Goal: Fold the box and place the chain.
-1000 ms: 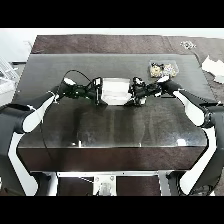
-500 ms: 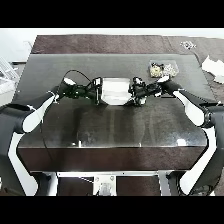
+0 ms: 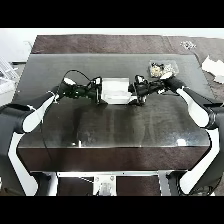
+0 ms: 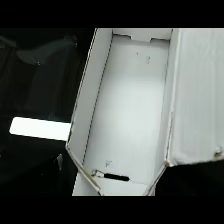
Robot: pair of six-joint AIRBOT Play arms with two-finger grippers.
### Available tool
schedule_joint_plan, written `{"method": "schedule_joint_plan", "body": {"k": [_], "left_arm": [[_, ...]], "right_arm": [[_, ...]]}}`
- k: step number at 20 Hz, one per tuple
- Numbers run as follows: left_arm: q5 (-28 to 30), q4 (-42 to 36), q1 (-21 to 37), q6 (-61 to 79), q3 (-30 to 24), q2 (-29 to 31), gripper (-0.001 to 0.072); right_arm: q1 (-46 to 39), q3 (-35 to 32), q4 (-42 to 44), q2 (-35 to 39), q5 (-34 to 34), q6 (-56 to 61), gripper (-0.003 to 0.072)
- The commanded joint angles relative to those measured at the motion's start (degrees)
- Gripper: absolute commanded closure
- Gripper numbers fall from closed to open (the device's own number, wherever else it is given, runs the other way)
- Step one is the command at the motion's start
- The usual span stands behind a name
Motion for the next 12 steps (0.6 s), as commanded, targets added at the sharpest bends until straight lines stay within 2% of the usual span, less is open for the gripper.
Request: {"method": "schedule_joint_plan", "body": {"k": [1, 7, 9, 10, 11, 12], "left_arm": [[-0.6, 0.1, 0.0, 0.0, 0.0, 0.0, 0.0222], [-0.9, 0.1, 0.0, 0.0, 0.0, 0.0, 0.0222], [-0.9, 0.1, 0.0, 0.0, 0.0, 0.0, 0.0222], [-1.0, 0.1, 0.0, 0.0, 0.0, 0.0, 0.0222], [-1.0, 0.1, 0.0, 0.0, 0.0, 0.0, 0.0222], [-1.0, 0.1, 0.0, 0.0, 0.0, 0.0, 0.0222]], "right_arm": [[-1.9, 0.4, -5.9, 2.5, -0.6, 0.9, -0.0034], [-7.1, 0.4, -6.0, 7.3, -0.3, 6.7, -0.0034], [-7.2, 0.4, 0.6, 10.4, 4.0, 8.7, -0.0034], [-7.0, 0.4, 6.2, 11.4, 8.0, 8.8, 0.0190], [-6.5, 0.4, 11.1, 11.7, 11.6, 8.7, 0.0649], [-5.8, 0.3, 15.1, 11.5, 12.9, 8.9, 0.0672]]}}
